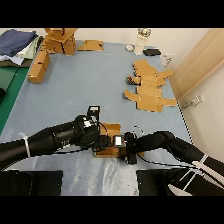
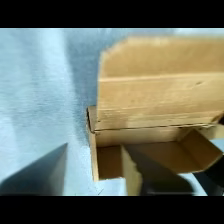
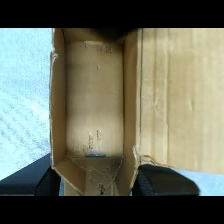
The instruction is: Fold the box.
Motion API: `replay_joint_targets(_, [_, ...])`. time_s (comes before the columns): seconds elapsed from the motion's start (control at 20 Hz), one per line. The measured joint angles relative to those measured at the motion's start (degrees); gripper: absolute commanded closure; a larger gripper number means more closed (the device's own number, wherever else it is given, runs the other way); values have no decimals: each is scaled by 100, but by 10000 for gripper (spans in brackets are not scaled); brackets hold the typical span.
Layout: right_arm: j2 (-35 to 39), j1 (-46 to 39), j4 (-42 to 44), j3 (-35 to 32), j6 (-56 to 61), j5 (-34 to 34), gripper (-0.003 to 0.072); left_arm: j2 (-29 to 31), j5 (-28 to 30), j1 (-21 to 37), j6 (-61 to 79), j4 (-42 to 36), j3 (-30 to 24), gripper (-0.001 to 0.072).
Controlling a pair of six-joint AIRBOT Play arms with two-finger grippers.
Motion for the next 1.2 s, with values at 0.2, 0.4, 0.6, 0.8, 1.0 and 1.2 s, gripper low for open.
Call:
replay_joint_targets(0.2, [0, 0, -2, 0, 0, -2, 124, 382, -39, 229, 168, -68, 0, 695])
replay_joint_targets(0.4, [0, 0, -2, 0, 0, -4, 123, 844, -299, 472, 894, -201, -79, 697])
replay_joint_targets(0.6, [0, 0, -2, 0, 0, -4, 123, 1408, -417, 1263, 3534, -1720, -715, 696])
replay_joint_targets(0.8, [0, 0, -2, 0, 2, -7, 123, 1753, -393, 2439, 7020, -3617, -1668, 695])
replay_joint_targets(1.0, [0, 0, -2, 0, 2, -7, 124, 1720, -275, 3106, 9453, -4153, -2210, 694])
replay_joint_targets(1.2, [0, 0, -2, 0, 0, -9, 124, 1611, 363, 3276, 10448, -4256, -2426, 134])
